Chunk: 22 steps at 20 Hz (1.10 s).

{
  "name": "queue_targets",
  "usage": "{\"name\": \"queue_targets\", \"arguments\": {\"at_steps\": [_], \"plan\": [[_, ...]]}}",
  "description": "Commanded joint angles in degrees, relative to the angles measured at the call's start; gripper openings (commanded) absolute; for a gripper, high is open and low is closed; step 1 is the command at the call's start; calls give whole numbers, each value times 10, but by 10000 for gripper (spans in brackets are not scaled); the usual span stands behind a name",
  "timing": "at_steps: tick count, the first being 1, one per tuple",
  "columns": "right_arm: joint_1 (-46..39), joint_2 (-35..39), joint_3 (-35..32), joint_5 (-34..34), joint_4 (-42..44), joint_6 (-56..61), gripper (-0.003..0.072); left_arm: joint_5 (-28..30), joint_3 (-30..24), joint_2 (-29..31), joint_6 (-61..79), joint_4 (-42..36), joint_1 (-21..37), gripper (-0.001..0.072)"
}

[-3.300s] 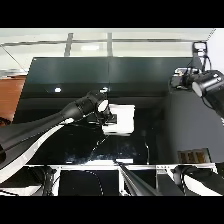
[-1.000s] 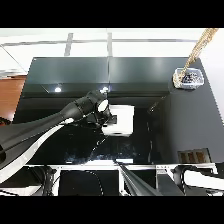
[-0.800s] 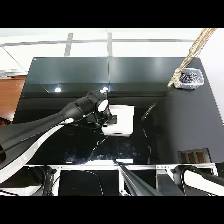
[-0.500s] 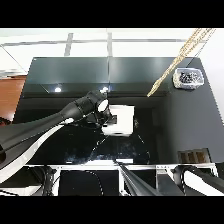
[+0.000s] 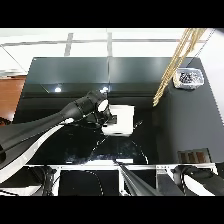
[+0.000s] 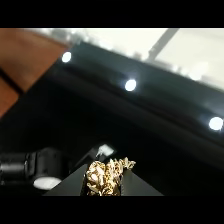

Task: Fold the box and place the chain.

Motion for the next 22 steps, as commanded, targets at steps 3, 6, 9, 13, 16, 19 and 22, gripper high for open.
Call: {"name": "queue_targets", "arguments": {"at_steps": [3, 6, 9, 13, 16, 19, 22], "plan": [[75, 10, -32, 32, -27, 0, 12, -2, 1, 0, 0, 0, 0, 25], [100, 4, -42, 27, -19, 5, 12, -4, 1, 0, 0, 0, 0, 25], [143, 1, -83, -6, -24, 24, 12, -4, 1, 0, 0, 0, 0, 24], [168, 1, -212, -39, -36, 40, 12, -4, 1, 0, 0, 0, 0, 25], [168, 1, -311, -88, -33, 43, 13, -5, 1, 0, 0, 0, 0, 25], [168, 1, -388, -122, -14, 46, 13, -5, 1, 0, 0, 0, 0, 24], [181, 1, -448, -149, 19, 47, 13, -5, 1, 0, 0, 0, 0, 25]]}}
